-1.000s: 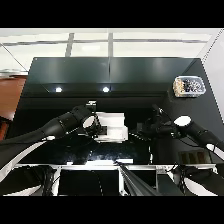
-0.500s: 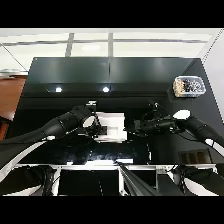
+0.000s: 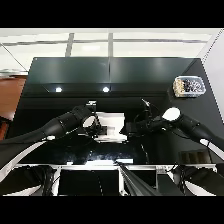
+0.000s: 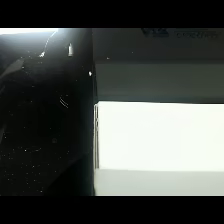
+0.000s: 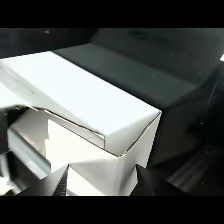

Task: Fold the box and place the chain.

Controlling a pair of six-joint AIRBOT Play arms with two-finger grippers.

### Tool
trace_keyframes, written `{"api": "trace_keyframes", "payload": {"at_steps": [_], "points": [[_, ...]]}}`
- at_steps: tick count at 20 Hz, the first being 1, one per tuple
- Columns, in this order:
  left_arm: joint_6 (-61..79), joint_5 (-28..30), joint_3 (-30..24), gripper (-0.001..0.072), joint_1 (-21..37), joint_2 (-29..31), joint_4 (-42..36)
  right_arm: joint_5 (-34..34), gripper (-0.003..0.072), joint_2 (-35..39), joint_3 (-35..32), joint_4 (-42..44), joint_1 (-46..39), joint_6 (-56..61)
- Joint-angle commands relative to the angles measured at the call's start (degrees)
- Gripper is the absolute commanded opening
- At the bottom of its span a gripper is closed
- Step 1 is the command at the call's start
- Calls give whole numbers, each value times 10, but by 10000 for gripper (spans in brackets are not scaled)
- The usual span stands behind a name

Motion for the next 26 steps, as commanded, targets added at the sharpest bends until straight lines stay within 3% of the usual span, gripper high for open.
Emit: {"api": "trace_keyframes", "payload": {"at_steps": [1, 8, 12, 16, 17, 20, 26], "points": [[0, -1, 0, 30, 0, 0, 0, -36, 462, 0, 47, -152, 60, 174], [0, -1, 0, 31, 0, 0, 2, -39, 462, -2, 102, -308, 127, 370], [0, -1, 0, 31, 0, 0, 2, -21, 462, -9, 121, -368, 158, 424], [0, -2, 0, 31, 0, 0, 2, -6, 462, -22, 122, -380, 173, 442], [0, -2, 0, 31, 0, 0, 1, -7, 405, -25, 122, -380, 175, 444], [0, -2, 0, 31, 0, 0, 1, -7, 355, -27, 123, -383, 176, 444], [0, -2, 0, 31, 0, 0, 1, -6, 355, -34, 124, -384, 176, 450]]}}
